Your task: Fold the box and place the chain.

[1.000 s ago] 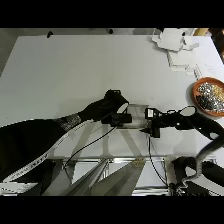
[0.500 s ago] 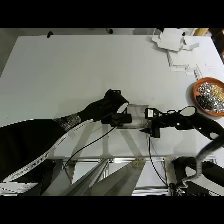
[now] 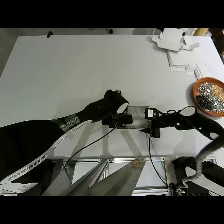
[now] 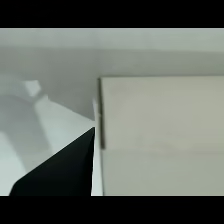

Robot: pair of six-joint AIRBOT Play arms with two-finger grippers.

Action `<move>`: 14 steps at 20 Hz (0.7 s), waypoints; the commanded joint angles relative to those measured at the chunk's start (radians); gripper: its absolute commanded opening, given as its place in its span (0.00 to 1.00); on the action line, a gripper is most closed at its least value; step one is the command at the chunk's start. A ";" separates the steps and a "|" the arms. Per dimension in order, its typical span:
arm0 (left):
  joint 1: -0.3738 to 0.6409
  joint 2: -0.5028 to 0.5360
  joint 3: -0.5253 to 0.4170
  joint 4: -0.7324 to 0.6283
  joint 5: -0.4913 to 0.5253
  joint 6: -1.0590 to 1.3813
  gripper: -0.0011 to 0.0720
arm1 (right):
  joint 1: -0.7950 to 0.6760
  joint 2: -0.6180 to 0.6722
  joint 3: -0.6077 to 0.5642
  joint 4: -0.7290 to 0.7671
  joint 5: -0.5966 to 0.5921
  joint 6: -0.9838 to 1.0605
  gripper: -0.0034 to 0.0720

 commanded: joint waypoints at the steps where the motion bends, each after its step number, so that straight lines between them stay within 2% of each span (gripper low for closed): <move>1: 0.001 0.006 0.001 0.002 -0.003 0.000 0.37 | 0.000 0.000 0.000 0.000 0.000 0.000 0.65; 2: 0.001 0.006 0.001 0.002 -0.003 0.000 0.23 | 0.000 0.000 0.000 0.000 0.000 0.000 0.65; 3: 0.001 0.006 0.001 0.003 -0.003 0.000 0.04 | 0.000 0.000 0.000 0.000 0.000 0.000 0.65; 6: 0.000 0.006 0.001 0.002 -0.004 0.003 0.02 | 0.000 0.000 0.000 0.000 0.000 0.000 0.65; 7: 0.000 0.007 0.001 -0.001 -0.007 0.004 0.04 | 0.000 0.000 0.000 0.000 0.000 0.000 0.65; 8: 0.001 0.009 0.001 -0.006 -0.009 0.015 0.14 | 0.000 0.000 0.000 0.000 0.000 0.000 0.65; 10: 0.002 0.031 0.001 -0.006 -0.011 0.052 0.45 | 0.000 0.000 0.000 0.000 0.000 0.000 0.65; 11: 0.007 0.049 0.001 -0.003 -0.011 0.078 0.50 | 0.000 0.000 0.000 0.000 0.000 0.000 0.65; 14: 0.016 0.108 0.001 -0.005 -0.011 0.193 0.49 | 0.000 0.000 0.000 0.000 0.000 0.000 0.65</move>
